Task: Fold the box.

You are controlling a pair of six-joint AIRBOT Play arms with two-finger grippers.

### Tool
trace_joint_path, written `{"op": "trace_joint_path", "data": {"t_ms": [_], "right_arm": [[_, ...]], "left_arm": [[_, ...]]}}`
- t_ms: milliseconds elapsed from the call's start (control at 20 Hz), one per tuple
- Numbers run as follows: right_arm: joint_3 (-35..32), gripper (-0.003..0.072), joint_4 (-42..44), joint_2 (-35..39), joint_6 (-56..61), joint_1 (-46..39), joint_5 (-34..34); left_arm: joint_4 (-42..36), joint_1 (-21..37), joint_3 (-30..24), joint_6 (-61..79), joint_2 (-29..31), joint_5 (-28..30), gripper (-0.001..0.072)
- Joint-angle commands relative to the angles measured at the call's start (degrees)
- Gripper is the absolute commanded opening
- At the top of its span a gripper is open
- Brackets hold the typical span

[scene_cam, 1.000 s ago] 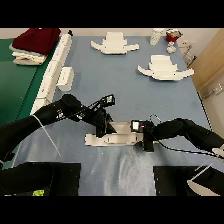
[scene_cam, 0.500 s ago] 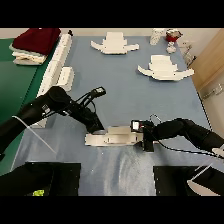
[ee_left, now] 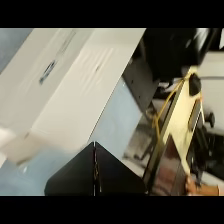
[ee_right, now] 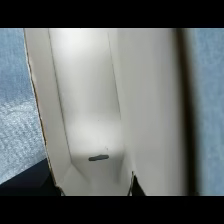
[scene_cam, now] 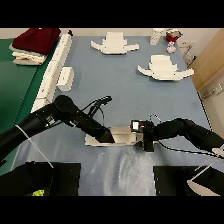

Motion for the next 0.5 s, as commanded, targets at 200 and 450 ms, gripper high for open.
{"op": "trace_joint_path", "data": {"t_ms": [200, 450], "right_arm": [[0.0, 0.0440, 0.0, 0.0, 0.0, 0.0, 0.0], [0.0, 0.0440, 0.0, 0.0, 0.0, 0.0, 0.0]], "left_arm": [[-3.8, -2.0, -0.3, -7.6, -3.3, 26.5, 0.0015], [-4.0, -1.8, -0.3, -8.7, -10.1, 26.7, 0.0015]]}}
